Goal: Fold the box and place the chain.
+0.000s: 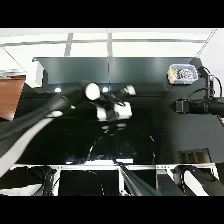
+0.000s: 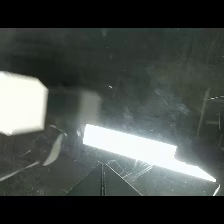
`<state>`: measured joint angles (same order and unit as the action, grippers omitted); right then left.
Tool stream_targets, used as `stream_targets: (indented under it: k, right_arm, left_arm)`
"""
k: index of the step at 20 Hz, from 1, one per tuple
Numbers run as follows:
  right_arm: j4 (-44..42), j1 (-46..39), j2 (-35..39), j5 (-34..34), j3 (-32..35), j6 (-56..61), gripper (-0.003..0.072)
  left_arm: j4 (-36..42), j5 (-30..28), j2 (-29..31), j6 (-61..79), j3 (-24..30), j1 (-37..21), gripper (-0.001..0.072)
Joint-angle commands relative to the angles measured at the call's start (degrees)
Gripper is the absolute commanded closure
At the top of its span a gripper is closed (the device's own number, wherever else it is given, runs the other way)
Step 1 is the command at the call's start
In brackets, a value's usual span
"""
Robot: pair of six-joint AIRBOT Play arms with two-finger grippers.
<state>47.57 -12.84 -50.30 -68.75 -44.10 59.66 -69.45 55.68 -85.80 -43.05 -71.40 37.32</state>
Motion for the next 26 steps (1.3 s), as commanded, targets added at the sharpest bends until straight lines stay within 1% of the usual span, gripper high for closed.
stream_targets:
  k: [1,3,4,5,8,10,12,14,16,19,24,25,26]
  right_arm:
    - [0.0,0.0,0.0,0.0,0.0,0.1,0.067]
    - [0.0,0.0,0.0,0.0,0.0,0.1,0.067]
    - [0.0,0.0,0.0,0.0,0.0,0.1,0.067]
    - [0.0,0.0,0.0,0.0,0.0,0.1,0.067]
    - [-0.1,0.0,0.0,0.1,0.0,0.1,0.067]
    - [-0.1,0.0,0.0,0.7,0.0,0.1,0.067]
    - [-0.2,0.0,0.0,1.3,0.0,0.2,0.067]
    - [-0.6,0.0,0.0,1.6,0.0,0.2,0.067]
    - [-0.5,0.0,0.0,2.1,0.0,0.2,0.067]
    - [-0.6,0.1,0.0,3.6,0.0,0.8,0.067]
    - [-0.6,0.1,0.0,4.0,0.0,2.5,0.067]
    - [-0.6,0.1,0.0,4.0,0.0,2.5,0.067]
    - [-0.6,0.1,0.0,4.0,0.0,2.5,0.067]
  left_arm:
    - [-15.0,9.9,5.4,-23.1,0.1,-11.4,0.04]
    - [-20.9,17.2,5.9,-34.2,0.2,-20.7,0.0401]
    - [-21.9,19.1,5.9,-36.3,0.8,-25.6,0.04]
    - [-22.0,19.4,5.9,-36.7,1.8,-31.1,0.04]
    - [-20.5,17.5,5.6,-40.0,3.5,-46.4,0.04]
    - [-16.8,15.1,5.1,-39.6,3.5,-53.6,0.0399]
    - [-11.9,10.3,4.5,-35.2,3.5,-58.7,0.0399]
    - [-8.7,4.9,3.5,-31.4,3.5,-61.3,0.0399]
    - [-7.4,0.3,1.6,-28.9,2.9,-62.1,0.0399]
    - [-7.2,-3.0,-3.1,-27.0,-0.4,-61.2,0.0397]
    - [-7.0,-4.2,-10.2,-26.8,-6.8,-60.2,0.0395]
    - [-7.0,-4.3,-10.5,-26.8,-7.9,-60.2,0.0347]
    - [-7.5,-4.2,-10.4,-26.8,-9.3,-60.2,0.0053]
